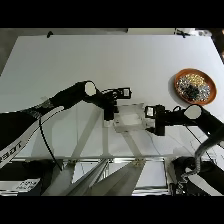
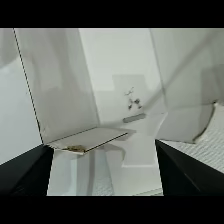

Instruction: Fold the box and place the chain.

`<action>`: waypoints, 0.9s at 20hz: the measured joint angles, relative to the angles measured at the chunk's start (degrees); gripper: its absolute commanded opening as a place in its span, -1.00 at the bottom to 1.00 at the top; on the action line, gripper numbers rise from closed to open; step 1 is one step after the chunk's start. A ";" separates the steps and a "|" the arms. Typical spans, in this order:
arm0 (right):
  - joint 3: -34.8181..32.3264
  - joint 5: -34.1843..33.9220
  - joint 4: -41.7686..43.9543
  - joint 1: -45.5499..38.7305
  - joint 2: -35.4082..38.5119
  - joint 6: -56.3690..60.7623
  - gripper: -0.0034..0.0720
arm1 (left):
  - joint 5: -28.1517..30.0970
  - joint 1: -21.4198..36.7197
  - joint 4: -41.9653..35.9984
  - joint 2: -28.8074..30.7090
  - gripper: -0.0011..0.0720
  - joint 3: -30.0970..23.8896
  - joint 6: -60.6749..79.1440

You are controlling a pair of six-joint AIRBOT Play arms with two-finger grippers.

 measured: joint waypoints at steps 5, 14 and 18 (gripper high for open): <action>1.97 -1.27 1.31 0.13 0.39 0.22 0.87 | -0.04 0.00 -0.02 0.00 -0.94 0.00 -0.02; 4.63 -3.10 4.35 -1.38 -1.07 -5.11 0.87 | 0.00 0.00 -0.04 0.00 -0.94 0.00 -0.04; 4.79 -3.21 5.53 -1.49 -2.56 -7.04 0.87 | 0.02 0.00 -0.04 0.00 -0.94 0.00 -0.04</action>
